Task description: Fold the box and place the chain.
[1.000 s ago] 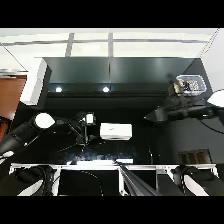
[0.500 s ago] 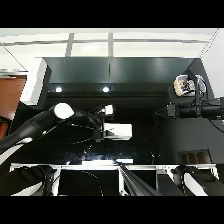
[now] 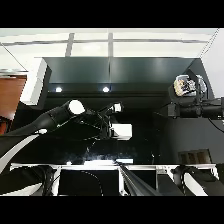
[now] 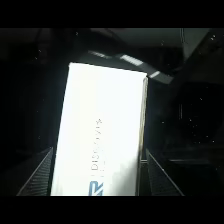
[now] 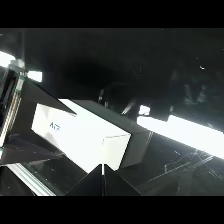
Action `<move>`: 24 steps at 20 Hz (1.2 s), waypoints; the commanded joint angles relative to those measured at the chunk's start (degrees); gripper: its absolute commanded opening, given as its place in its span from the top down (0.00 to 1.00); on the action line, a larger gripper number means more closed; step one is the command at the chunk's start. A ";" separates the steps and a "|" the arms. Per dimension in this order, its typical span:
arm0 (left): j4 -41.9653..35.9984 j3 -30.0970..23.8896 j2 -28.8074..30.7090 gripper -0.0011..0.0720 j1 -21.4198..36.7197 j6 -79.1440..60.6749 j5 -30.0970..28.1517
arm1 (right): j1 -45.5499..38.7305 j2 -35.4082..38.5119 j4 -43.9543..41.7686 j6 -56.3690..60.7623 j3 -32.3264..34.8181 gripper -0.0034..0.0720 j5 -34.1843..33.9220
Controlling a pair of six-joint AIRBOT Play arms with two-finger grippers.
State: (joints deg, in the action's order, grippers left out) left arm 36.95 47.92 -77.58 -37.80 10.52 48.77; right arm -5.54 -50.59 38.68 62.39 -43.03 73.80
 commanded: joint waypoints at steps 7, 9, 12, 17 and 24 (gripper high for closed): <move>5.07 0.15 -0.52 0.00 -1.62 0.26 -1.14 | -0.04 0.07 0.94 -0.02 -0.04 0.94 -0.79; 7.45 -0.15 -1.49 0.00 -3.69 0.28 -4.11 | -0.04 0.07 0.94 -0.02 -0.04 0.94 -0.87; 7.80 -0.70 -3.43 0.00 -5.81 0.46 -9.75 | -0.04 0.07 0.94 0.00 -0.04 0.94 -0.90; 13.03 -1.03 -2.93 0.55 -6.34 9.70 -10.45 | -0.04 0.07 0.92 0.20 -0.04 0.94 -0.92; 33.62 -3.69 11.41 0.60 15.69 37.46 8.94 | -0.04 0.07 0.96 0.17 -0.04 0.94 -0.94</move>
State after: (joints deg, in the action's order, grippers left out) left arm 62.24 45.60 -71.68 -32.56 36.69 47.86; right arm -5.54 -50.57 39.62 62.50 -43.03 72.88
